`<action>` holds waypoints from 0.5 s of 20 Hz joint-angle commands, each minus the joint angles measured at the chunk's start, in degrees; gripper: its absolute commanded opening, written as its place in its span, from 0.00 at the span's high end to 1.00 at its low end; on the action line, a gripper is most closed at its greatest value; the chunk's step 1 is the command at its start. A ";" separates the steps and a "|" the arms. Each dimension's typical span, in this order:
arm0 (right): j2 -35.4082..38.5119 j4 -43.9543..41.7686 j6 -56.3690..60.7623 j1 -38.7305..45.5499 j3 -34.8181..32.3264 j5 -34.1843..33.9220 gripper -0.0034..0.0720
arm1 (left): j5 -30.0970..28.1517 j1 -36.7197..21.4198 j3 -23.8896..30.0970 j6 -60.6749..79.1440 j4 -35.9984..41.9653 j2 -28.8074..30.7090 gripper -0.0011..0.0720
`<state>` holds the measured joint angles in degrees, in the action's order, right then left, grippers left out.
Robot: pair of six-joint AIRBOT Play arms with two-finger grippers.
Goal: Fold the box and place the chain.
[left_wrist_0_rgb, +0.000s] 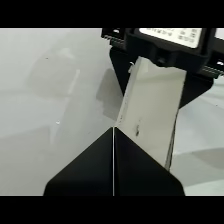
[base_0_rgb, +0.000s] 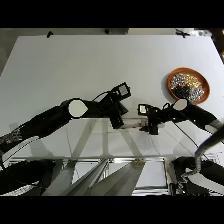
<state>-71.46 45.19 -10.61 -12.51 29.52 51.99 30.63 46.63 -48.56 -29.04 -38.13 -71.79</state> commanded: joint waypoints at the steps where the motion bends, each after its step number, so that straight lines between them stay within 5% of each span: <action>1: 0.02 0.00 0.02 -0.04 -0.02 0.00 0.35 | -1.29 0.04 -0.02 0.63 -0.04 -0.33 0.98; 5: 0.02 0.00 0.02 -0.04 -0.02 0.00 0.35 | 2.01 0.09 -0.02 3.08 0.15 5.31 0.98; 10: 0.02 0.00 0.02 -0.04 -0.02 0.00 0.35 | 13.55 2.16 0.07 1.79 -0.28 7.34 0.99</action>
<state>-71.46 45.19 -10.61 -12.51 29.52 51.99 38.37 47.55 -48.56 -26.52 -38.15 -65.14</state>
